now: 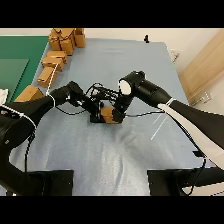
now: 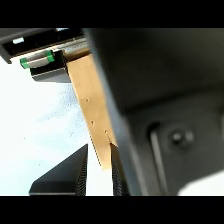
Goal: Fold the box.
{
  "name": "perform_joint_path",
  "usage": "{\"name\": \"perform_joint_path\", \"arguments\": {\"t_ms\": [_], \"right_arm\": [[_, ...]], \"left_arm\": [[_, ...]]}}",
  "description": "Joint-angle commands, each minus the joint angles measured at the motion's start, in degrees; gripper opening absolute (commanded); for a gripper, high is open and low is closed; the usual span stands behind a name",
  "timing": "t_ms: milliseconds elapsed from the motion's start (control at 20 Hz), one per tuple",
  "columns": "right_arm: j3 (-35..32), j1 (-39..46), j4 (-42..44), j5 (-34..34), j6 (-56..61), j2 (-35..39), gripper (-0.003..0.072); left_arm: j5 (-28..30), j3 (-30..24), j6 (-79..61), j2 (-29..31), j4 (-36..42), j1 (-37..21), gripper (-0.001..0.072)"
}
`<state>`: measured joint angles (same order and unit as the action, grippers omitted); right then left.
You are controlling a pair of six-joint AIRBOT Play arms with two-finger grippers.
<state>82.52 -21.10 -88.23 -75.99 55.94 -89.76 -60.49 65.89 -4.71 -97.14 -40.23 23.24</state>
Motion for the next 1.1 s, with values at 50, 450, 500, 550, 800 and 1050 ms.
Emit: {"name": "perform_joint_path", "arguments": {"t_ms": [50, 450, 500, 550, 800, 1050], "right_arm": [[0.1, 0.0, 0.0, 3.0, 0.0, 0.2, 0.0242], [0.1, 0.0, 0.7, 5.7, 0.0, 0.1, 0.024], [0.1, -0.1, 1.2, 6.0, 0.0, 0.1, 0.024], [0.1, -0.1, 2.1, 6.3, -0.3, 0.1, 0.0239], [0.0, -0.5, 3.2, 6.4, -1.3, 0.1, 0.0226], [0.0, -0.5, 3.2, 5.1, -1.3, -0.6, 0.0156]], "left_arm": [[0.0, 0.0, -0.1, 0.0, 0.0, 0.0, 0.0417], [0.1, 0.0, -0.1, 0.0, -0.1, 0.0, 0.0417], [0.1, 0.0, -0.1, 0.0, -0.1, 0.0, 0.0417], [0.1, 0.0, -0.1, 0.0, 0.0, 0.0, 0.0417], [0.0, 0.0, -0.1, 0.0, 0.0, 0.0, 0.0417], [0.0, 0.0, 0.2, 0.0, -0.1, 0.0, 0.0417]]}}
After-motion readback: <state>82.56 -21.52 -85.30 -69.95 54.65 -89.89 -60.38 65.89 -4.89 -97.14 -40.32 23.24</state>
